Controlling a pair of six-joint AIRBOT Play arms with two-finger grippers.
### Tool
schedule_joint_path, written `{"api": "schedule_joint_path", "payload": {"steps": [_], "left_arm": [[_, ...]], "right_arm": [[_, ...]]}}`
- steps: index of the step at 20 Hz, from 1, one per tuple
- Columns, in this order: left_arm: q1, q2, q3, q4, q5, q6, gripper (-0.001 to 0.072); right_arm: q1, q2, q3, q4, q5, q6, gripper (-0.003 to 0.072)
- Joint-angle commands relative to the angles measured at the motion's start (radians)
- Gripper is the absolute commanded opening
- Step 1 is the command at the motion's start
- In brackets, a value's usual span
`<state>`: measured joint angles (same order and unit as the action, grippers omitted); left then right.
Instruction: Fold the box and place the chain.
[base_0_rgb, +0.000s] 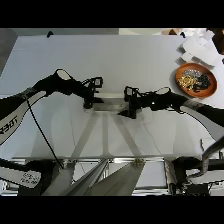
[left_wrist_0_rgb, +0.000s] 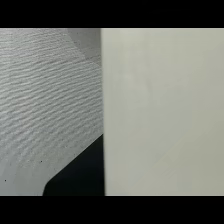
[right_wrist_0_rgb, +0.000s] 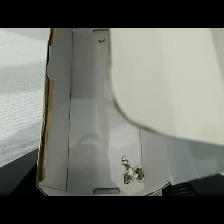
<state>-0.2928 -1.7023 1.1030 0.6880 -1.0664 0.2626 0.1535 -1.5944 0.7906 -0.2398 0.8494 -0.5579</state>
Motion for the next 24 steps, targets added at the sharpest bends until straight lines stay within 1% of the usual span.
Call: {"api": "schedule_joint_path", "payload": {"steps": [1, 7, 8, 10, 11, 24], "left_arm": [[0.000, 0.000, 0.000, 0.000, 0.000, 0.000, 0.0011], [0.000, 0.000, 0.000, 0.000, 0.000, 0.000, 0.0011], [0.000, 0.000, 0.000, 0.000, 0.000, 0.000, 0.0011], [0.000, 0.000, 0.000, 0.000, 0.000, 0.000, 0.0011], [0.000, 0.000, 0.000, 0.000, 0.000, 0.000, 0.0011], [0.000, 0.000, 0.000, 0.000, 0.000, 0.000, 0.0011]], "right_arm": [[0.001, 0.000, 0.001, -0.001, 0.000, -0.001, 0.0674], [0.001, 0.000, 0.001, -0.001, 0.000, 0.000, 0.0671], [0.001, 0.000, 0.001, 0.000, 0.000, 0.000, 0.0639], [0.001, 0.000, 0.001, 0.000, 0.000, 0.000, 0.0451], [0.001, 0.000, 0.001, 0.000, 0.000, 0.000, 0.0437], [0.001, 0.000, 0.001, 0.000, 0.000, 0.000, 0.0439]]}}
